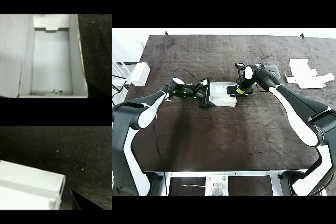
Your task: Fold the box and place the chain.
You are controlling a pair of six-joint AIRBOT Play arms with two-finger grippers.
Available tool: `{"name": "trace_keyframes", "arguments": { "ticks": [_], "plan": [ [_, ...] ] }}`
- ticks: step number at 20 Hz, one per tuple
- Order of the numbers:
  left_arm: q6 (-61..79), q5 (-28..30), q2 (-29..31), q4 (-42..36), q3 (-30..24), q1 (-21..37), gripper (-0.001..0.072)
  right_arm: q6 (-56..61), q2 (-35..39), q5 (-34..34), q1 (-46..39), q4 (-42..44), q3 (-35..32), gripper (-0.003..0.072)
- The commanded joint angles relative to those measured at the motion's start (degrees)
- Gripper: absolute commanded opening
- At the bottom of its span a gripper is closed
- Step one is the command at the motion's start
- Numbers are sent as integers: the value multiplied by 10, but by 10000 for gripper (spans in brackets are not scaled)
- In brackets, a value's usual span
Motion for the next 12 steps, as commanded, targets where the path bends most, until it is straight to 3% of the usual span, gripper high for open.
{"name": "trace_keyframes", "arguments": {
  "ticks": [1, 8, 12],
  "plan": [
    [0, 0, 0, 0, 0, 0, 543, 16, -9, 6, 3, -11, 16, 433],
    [0, 0, 0, 0, 0, 0, 542, 17, -64, 89, 3, -16, 93, 426],
    [0, 0, 0, 0, 0, 0, 542, 33, -74, 115, 4, -28, 101, 404]
  ]
}}
